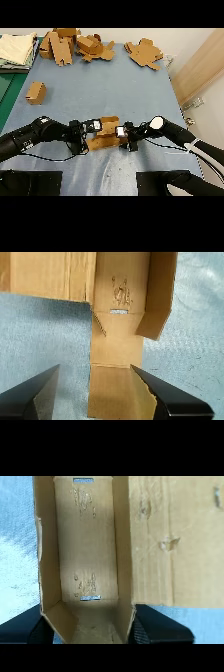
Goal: Fold the box.
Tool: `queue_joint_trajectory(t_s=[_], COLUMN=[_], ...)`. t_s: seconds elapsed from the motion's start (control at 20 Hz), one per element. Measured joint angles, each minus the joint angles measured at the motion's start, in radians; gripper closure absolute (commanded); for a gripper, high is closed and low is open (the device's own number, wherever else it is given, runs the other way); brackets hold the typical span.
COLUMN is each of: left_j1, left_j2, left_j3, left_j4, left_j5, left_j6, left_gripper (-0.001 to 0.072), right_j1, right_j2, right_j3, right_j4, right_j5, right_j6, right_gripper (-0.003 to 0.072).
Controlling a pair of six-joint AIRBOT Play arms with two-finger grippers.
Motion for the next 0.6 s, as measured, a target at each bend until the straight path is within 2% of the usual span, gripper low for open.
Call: queue_joint_trajectory(t_s=[0.6], left_j1=[-0.001], left_j2=[0.000], left_j3=[0.000], left_j4=[-0.079], left_j5=[0.010], left_j6=[-0.002], left_gripper=[0.0037], right_j1=[0.000], right_j2=[0.000], right_j3=[0.000], right_j4=[0.000], right_j5=[0.000], right_j6=[0.000], right_gripper=[0.0095])
